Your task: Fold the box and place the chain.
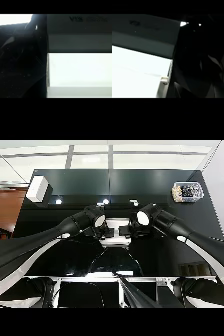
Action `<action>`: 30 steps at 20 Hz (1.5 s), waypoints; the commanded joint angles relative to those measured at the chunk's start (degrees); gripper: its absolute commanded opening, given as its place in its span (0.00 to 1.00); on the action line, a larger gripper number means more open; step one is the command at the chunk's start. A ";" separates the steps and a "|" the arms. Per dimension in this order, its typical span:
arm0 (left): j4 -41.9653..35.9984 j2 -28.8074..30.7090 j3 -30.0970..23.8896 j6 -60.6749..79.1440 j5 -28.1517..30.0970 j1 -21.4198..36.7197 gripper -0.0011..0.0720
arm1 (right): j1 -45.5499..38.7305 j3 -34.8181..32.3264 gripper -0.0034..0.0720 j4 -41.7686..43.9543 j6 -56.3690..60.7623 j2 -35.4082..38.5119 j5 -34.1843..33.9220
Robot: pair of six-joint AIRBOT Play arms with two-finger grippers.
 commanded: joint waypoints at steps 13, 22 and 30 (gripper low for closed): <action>0.04 -0.04 -0.04 0.00 0.00 0.04 0.05 | 2.80 1.77 0.44 -6.16 10.32 -4.44 2.43; 0.02 -0.04 -0.04 0.02 -0.02 0.04 0.05 | 2.80 1.90 0.43 -3.74 11.15 -5.29 0.96; 0.04 -0.04 -0.02 0.02 0.00 0.04 0.05 | 2.78 1.90 0.06 -3.67 10.91 -5.40 0.02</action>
